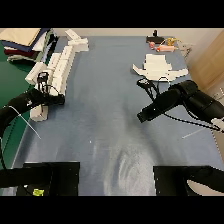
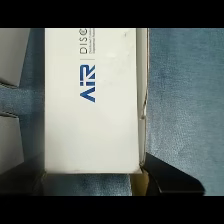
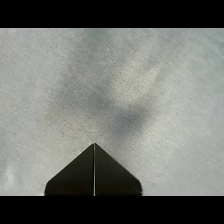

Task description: Fold the box.

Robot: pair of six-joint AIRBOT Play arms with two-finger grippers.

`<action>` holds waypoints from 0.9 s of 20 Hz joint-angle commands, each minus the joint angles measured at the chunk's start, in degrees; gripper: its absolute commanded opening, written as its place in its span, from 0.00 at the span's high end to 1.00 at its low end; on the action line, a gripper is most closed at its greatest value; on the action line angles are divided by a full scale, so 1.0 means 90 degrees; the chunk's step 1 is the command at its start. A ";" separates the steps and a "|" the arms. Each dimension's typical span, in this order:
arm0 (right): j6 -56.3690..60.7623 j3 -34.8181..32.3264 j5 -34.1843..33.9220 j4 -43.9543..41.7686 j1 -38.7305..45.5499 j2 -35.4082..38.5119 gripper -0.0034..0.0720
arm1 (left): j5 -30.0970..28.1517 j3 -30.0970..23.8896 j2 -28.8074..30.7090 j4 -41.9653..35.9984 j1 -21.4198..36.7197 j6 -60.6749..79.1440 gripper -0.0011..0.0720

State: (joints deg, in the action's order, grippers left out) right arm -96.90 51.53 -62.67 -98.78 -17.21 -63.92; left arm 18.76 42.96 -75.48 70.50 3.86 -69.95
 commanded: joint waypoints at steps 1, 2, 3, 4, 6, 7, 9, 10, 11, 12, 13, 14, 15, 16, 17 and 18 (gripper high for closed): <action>0.0000 0.0005 0.0002 -0.0002 0.0000 -0.0005 0.95 | -0.0019 0.0007 -0.0002 0.0000 0.0007 -0.0002 0.27; 0.0002 0.0005 0.0002 -0.0002 0.0000 -0.0005 0.95 | -0.0019 0.0007 -0.0002 0.0000 0.0007 -0.0002 0.27; 0.0002 0.0005 0.0002 0.0000 0.0000 -0.0005 0.95 | -0.0002 0.0007 0.0000 0.0000 0.0007 -0.0017 0.22; 0.0000 0.0005 0.0002 -0.0002 0.0000 -0.0005 0.95 | 0.0066 0.0010 0.0000 -0.0002 0.0007 -0.0024 0.03; 0.0000 0.0005 0.0002 -0.0002 0.0000 -0.0005 0.95 | 0.0226 0.0022 0.0000 0.0000 0.0007 -0.0019 0.03; 0.0000 0.0005 0.0002 -0.0002 0.0000 -0.0005 0.95 | 0.0323 0.0024 0.0015 0.0000 0.0007 -0.0017 0.03; 0.0002 0.0005 0.0002 -0.0002 0.0000 -0.0005 0.95 | 0.0697 0.0053 0.0102 0.0027 0.0024 -0.0015 0.03; 0.0000 0.0005 0.0002 -0.0002 0.0000 -0.0005 0.95 | 0.1003 0.0104 0.0182 0.0034 0.0051 -0.0012 0.03; 0.0000 0.0005 0.0002 -0.0002 0.0000 -0.0005 0.95 | 0.1377 0.0180 0.0301 0.0053 0.0090 -0.0010 0.03; 0.0002 0.0005 0.0002 0.0000 0.0000 -0.0005 0.95 | 0.1727 0.0274 0.0430 0.0117 0.0107 0.0002 0.03; 0.0000 0.0005 0.0005 -0.0002 0.0000 -0.0005 0.95 | 0.2157 0.0401 0.0600 0.0311 0.0119 0.0002 0.03; 0.0000 0.0005 0.0002 -0.0002 0.0000 -0.0005 0.95 | 0.2574 0.0527 0.0777 0.0486 0.0138 -0.0005 0.03; 0.0002 0.0005 0.0002 0.0000 0.0000 -0.0005 0.95 | 0.3053 0.0673 0.0988 0.0670 0.0138 -0.0024 0.03; 0.0000 0.0005 0.0002 -0.0002 0.0000 -0.0005 0.95 | 0.3531 0.0828 0.1180 0.0765 0.0138 -0.0022 0.03; 0.0000 0.0005 0.0005 0.0000 0.0000 -0.0005 0.95 | 0.4061 0.1010 0.1375 0.0760 0.0138 -0.0022 0.03; 0.0002 0.0005 0.0002 0.0000 0.0000 -0.0005 0.95 | 0.4500 0.1188 0.1547 0.0712 0.0124 -0.0024 0.03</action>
State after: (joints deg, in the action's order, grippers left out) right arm -96.90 51.53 -62.65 -98.78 -17.21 -63.92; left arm 45.71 50.04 -65.73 75.29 4.93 -70.11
